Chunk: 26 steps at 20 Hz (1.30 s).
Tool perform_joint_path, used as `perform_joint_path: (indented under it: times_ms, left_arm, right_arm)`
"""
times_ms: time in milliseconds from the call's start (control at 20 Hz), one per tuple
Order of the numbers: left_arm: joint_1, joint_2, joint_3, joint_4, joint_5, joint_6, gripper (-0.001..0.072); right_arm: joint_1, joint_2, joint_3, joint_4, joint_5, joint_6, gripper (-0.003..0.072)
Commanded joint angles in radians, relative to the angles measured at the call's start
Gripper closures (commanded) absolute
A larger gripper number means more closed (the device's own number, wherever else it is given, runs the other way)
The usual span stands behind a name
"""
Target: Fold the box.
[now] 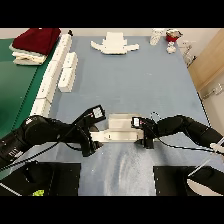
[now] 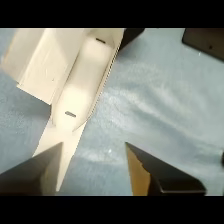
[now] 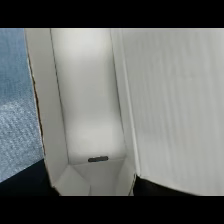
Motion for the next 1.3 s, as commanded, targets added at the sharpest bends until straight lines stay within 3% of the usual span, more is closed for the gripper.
perform_joint_path:
  times_ms: [0,200,400,600,900,950,1000,1050,1250]
  left_arm:
    - [-0.005,-0.019,-0.042,-0.014,0.037,0.228,0.0096]
    - [0.089,-0.133,-0.082,-0.208,0.077,0.550,0.0097]
    - [0.213,-0.291,-0.076,-0.277,0.116,0.687,0.0098]
    - [0.223,-0.387,-0.064,-0.355,0.144,0.808,0.0115]
    - [0.222,-0.420,-0.063,-0.421,0.220,0.872,0.0119]
    - [0.220,-0.427,-0.063,-0.446,0.220,0.892,0.0246]
    - [0.212,-0.434,-0.063,-0.461,0.217,0.918,0.0443]
    - [0.200,-0.435,-0.063,-0.466,0.215,0.935,0.0531]
    - [0.154,-0.435,-0.057,-0.474,0.227,0.938,0.0545]
  right_arm:
    - [0.000,0.001,0.001,0.000,0.000,0.000,0.0156]
    - [0.000,0.001,0.001,0.000,0.000,0.000,0.0156]
    - [0.000,0.001,0.001,0.000,0.000,0.000,0.0156]
    - [0.000,0.001,0.001,0.000,0.000,0.000,0.0156]
    - [0.000,0.001,0.001,0.000,0.000,0.000,0.0156]
    - [0.000,0.001,0.001,0.000,0.000,0.000,0.0156]
    - [0.000,0.001,0.001,0.000,0.000,0.000,0.0156]
    - [0.000,0.001,0.001,0.000,0.000,0.000,0.0156]
    - [0.000,0.001,0.001,0.000,0.000,0.000,0.0156]
